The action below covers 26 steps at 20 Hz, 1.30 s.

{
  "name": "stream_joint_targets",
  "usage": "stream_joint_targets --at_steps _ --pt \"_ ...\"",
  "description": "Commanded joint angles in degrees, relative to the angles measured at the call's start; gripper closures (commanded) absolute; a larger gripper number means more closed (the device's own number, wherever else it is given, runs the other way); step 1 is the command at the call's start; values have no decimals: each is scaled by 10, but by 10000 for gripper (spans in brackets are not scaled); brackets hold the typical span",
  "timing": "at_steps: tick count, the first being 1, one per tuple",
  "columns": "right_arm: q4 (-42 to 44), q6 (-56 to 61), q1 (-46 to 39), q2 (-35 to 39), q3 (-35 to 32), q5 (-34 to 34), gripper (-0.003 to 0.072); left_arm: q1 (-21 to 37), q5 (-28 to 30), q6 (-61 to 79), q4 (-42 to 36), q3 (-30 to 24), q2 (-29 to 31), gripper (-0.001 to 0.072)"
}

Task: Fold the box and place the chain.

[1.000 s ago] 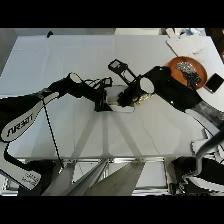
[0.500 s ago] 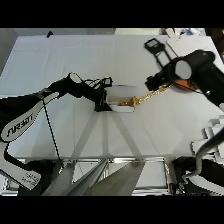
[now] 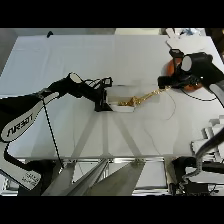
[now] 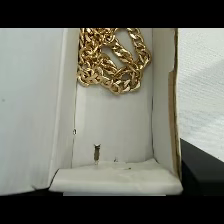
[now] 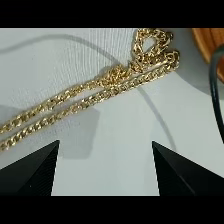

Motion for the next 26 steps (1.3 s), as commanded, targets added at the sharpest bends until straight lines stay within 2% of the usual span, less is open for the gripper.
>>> stream_joint_targets --at_steps 1,8,10,12,14,15,16,20,23,26 --pt "22 77 -5 -51 0 -63 33 0 0 0 0 0 0 503" --pt "8 181 -1 -102 0 -85 39 0 0 0 0 0 0 503" --pt "9 182 3 -110 0 -83 82 0 0 0 0 0 0 503" --pt "8 181 8 -114 0 -78 308 0 0 0 0 0 0 503" --pt "8 181 15 -114 0 -80 443 0 0 0 0 0 0 503" --pt "8 181 18 -114 0 -80 575 0 0 0 0 0 0 503" --pt "8 180 21 -114 0 -80 670 0 0 0 0 0 0 503" --pt "-10 139 46 -97 0 -76 672 0 0 0 0 0 0 503" --pt "-60 139 62 -53 0 -76 672 0 0 0 0 0 0 503" --pt "-65 88 73 8 0 -71 673 0 0 0 0 0 0 503"
